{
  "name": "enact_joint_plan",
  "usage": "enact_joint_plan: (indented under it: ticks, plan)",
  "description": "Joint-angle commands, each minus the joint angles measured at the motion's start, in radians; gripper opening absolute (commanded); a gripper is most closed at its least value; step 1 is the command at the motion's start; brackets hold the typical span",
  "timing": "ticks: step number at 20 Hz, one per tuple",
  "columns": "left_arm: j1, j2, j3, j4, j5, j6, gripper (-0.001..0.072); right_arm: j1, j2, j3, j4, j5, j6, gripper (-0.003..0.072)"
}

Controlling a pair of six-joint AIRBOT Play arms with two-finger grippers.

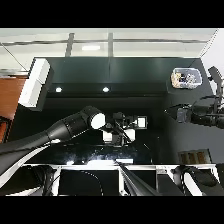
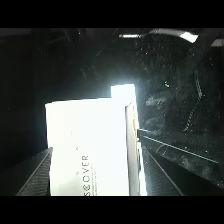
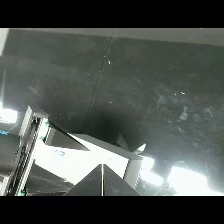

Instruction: Fold the box and place the chain.

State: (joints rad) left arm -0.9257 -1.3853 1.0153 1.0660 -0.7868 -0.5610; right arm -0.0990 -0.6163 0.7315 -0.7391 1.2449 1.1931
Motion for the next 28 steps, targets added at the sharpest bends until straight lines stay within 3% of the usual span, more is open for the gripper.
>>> enact_joint_plan:
  ticks: [1,12,28]
  plan:
    - [0.001,-0.001,0.001,0.027,0.01,-0.035,0.0708,-0.001,0.0,0.0,0.0,0.0,0.0,0.0015]
    - [0.0,-0.017,0.001,0.026,-0.036,-0.106,0.0706,-0.001,0.0,-0.016,0.002,0.0,0.0,0.0015]
    - [0.0,-0.004,0.002,0.053,-0.006,-0.106,0.0706,-0.001,0.0,-0.016,0.002,-0.01,0.0,0.0016]
